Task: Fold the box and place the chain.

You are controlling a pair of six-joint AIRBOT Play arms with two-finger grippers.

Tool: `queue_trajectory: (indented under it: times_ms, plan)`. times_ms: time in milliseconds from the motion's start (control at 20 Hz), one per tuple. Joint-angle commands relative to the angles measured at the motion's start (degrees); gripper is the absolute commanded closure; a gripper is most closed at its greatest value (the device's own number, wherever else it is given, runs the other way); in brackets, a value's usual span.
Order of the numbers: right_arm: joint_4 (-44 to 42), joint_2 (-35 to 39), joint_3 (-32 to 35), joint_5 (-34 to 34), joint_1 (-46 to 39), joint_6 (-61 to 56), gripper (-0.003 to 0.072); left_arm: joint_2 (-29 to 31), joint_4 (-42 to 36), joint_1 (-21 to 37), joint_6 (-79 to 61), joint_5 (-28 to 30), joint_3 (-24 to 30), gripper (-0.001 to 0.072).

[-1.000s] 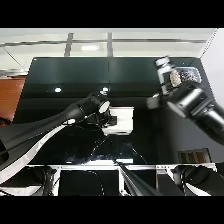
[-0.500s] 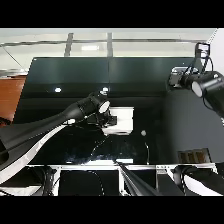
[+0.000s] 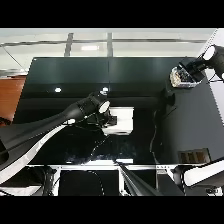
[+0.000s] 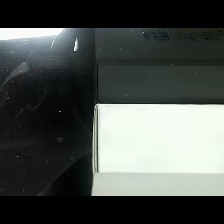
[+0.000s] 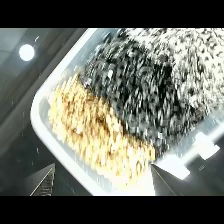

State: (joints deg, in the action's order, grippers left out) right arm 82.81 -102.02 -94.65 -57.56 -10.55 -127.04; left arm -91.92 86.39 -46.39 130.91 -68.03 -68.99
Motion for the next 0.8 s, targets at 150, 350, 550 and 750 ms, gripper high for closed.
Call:
queue_trajectory:
  times_ms: [150, 350, 550, 750]
  plan:
    - [-10.0, -7.8, -5.4, 0.8, -3.8, 4.8, -0.0017, 0.0, -0.1, 0.0, 0.0, 0.0, 0.0, 0.0681]
    - [-13.0, -9.4, -5.4, 1.7, -3.6, 6.5, -0.0017, 0.0, -0.1, 0.0, 0.0, 0.0, 0.0, 0.0681]
    - [-13.6, -9.3, -7.4, 0.5, -3.7, 10.3, -0.0017, 0.0, -0.1, 0.0, 0.0, 0.1, 0.0, 0.0682]
    - [-13.4, -9.1, -8.5, -3.4, -3.7, 11.0, -0.0018, 0.0, -0.1, 0.0, 0.0, 0.0, 0.0, 0.0681]
